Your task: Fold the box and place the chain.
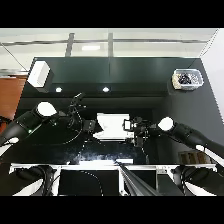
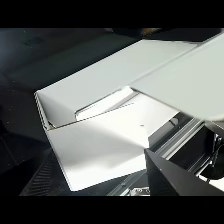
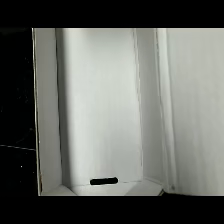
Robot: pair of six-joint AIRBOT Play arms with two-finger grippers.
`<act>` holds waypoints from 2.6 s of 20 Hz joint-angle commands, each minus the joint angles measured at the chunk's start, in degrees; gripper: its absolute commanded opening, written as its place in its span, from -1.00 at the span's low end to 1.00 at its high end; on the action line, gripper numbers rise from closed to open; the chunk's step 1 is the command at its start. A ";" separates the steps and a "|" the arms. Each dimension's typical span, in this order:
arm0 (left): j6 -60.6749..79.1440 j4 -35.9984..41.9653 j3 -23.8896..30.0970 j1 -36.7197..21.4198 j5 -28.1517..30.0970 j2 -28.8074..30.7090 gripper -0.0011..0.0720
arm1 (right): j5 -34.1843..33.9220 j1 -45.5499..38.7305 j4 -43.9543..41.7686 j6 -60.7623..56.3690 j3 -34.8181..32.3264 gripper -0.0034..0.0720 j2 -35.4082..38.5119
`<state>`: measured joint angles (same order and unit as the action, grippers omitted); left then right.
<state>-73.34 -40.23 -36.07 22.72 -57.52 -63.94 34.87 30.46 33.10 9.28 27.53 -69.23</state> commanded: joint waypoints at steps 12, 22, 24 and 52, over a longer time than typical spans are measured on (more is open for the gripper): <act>-0.33 0.24 -0.04 0.02 0.02 0.04 0.95 | -0.02 0.02 -0.04 -0.04 0.00 -0.45 0.04; -0.33 0.28 -0.07 0.02 -0.61 0.04 0.98 | -0.02 0.02 -0.04 -0.04 0.00 -0.45 0.04; -0.33 0.35 -0.09 -0.17 -1.38 0.04 0.98 | -0.02 0.02 -0.04 -0.04 0.00 -0.45 0.04; -0.63 -11.41 -3.76 -2.71 -4.09 -1.79 -0.90 | -0.02 0.02 -0.04 -0.04 0.00 -0.45 0.04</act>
<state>-73.19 -47.88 -39.77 19.97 -61.87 -65.69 34.83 30.46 33.06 9.26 27.53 -69.23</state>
